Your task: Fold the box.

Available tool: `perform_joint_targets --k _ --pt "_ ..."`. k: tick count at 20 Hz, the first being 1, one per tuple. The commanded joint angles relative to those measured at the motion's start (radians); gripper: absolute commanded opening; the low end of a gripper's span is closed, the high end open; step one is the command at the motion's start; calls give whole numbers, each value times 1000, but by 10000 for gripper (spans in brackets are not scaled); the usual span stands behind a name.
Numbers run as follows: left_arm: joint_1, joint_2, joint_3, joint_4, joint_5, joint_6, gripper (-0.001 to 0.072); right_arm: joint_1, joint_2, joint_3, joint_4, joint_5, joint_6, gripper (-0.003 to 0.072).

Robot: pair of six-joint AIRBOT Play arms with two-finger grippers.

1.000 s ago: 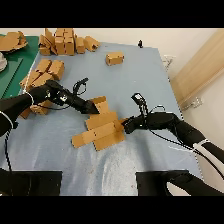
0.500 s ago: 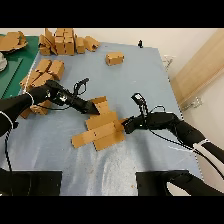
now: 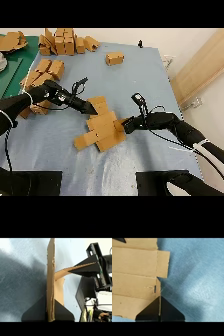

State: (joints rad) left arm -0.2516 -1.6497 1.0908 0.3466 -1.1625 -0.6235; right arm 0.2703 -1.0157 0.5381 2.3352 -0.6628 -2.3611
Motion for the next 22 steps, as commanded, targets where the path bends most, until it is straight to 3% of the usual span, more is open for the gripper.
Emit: perform_joint_targets --k 1,2,3,4,5,8,10,13,18,19,20,21,22 --pt "-11 -11 -1 -2 -3 19 12 0 1 0 1 1 0 5" --pt "-11 -11 -1 -2 0 27 12 -1 1 0 1 4 0 47" --pt "-11 -10 0 -2 0 30 12 -3 1 1 -4 16 0 226" --pt "-11 -8 3 -2 0 41 11 -8 1 1 -11 37 1 329" --pt "-11 -2 7 -1 -1 64 11 -22 1 5 -13 56 25 334" --pt "-17 50 15 -1 -1 216 10 -114 1 57 -26 52 254 301" --pt "-30 82 15 1 -6 359 10 -174 1 91 -26 19 359 4" --pt "-51 100 16 31 -11 556 10 -213 1 114 -23 11 500 6" --pt "-100 100 16 146 -6 743 11 -214 6 144 3 -2 559 13" --pt "-105 99 17 159 0 748 11 -214 7 144 2 -7 559 145" --pt "-103 99 18 158 4 750 11 -214 7 144 2 -19 563 332" --pt "-102 99 19 159 4 758 11 -214 7 144 -3 -37 565 381" --pt "-103 99 19 159 3 758 12 -214 7 144 -10 -50 571 381"
